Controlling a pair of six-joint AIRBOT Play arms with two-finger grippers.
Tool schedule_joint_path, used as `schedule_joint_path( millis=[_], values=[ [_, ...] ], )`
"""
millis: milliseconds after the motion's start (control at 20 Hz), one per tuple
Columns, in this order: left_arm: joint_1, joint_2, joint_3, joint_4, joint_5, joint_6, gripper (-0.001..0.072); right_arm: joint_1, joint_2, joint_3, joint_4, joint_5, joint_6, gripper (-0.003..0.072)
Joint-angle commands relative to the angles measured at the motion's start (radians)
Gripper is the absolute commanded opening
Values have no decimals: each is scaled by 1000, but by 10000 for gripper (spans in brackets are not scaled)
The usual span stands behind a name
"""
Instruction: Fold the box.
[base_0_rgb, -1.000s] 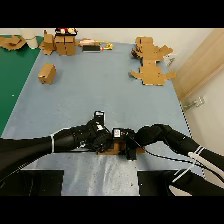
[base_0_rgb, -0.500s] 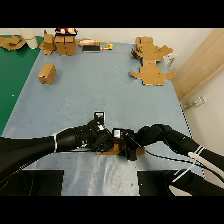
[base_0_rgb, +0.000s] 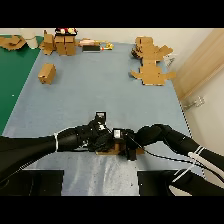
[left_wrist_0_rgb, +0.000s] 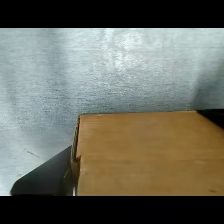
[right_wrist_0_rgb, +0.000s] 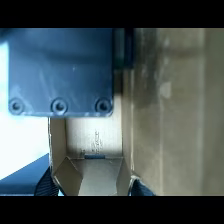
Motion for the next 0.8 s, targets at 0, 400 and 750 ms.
schedule_joint_path(
  millis=[0,400,750],
  values=[
    [1,17,7,3,-31,-1,363,0,0,1,0,-2,0,502],
    [1,116,7,65,-112,-24,363,0,0,1,0,-2,0,502],
    [0,52,7,54,-25,2,363,0,0,1,0,-2,0,501]
  ],
)
